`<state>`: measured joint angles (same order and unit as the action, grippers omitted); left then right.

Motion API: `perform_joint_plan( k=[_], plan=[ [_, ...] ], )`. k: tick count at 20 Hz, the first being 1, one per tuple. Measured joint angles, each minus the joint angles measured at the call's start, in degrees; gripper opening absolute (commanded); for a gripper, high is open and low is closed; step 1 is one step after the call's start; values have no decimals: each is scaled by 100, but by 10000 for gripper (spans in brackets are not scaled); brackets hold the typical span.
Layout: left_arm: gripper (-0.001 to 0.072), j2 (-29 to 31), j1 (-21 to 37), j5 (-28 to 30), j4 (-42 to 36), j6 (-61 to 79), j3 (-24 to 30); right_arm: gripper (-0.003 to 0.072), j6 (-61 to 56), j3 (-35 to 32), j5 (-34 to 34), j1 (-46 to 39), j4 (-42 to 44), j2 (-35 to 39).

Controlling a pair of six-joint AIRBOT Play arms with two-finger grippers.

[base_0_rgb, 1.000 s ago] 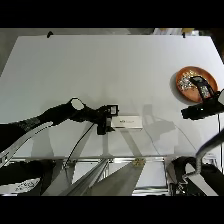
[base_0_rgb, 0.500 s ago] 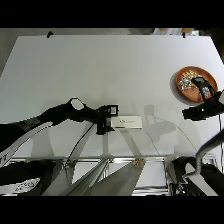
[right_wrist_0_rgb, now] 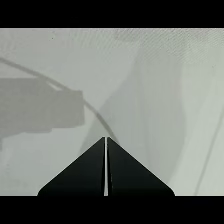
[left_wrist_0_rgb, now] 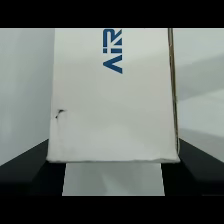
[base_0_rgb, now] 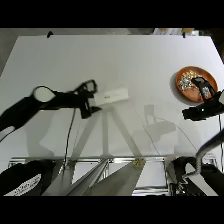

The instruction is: Fold the box and place the chain.

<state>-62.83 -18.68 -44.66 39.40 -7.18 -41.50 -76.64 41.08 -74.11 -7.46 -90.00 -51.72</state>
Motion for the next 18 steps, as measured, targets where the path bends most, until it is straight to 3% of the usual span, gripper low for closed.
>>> perform_joint_plan(
  k=[5,10,13,16,18],
  plan=[
    [361,1102,1945,-79,1421,-2223,2,20,0,0,-2,0,0,0],
    [361,1060,3552,-483,2271,-3633,2,20,0,0,-2,0,0,-2],
    [365,713,3987,-807,2599,-4083,4,20,0,0,-2,0,2,0],
    [529,308,4157,-1095,2981,-4498,50,20,0,0,-2,0,2,0],
    [534,83,4203,-1235,3139,-4682,127,20,0,0,-2,0,0,0]
  ],
)
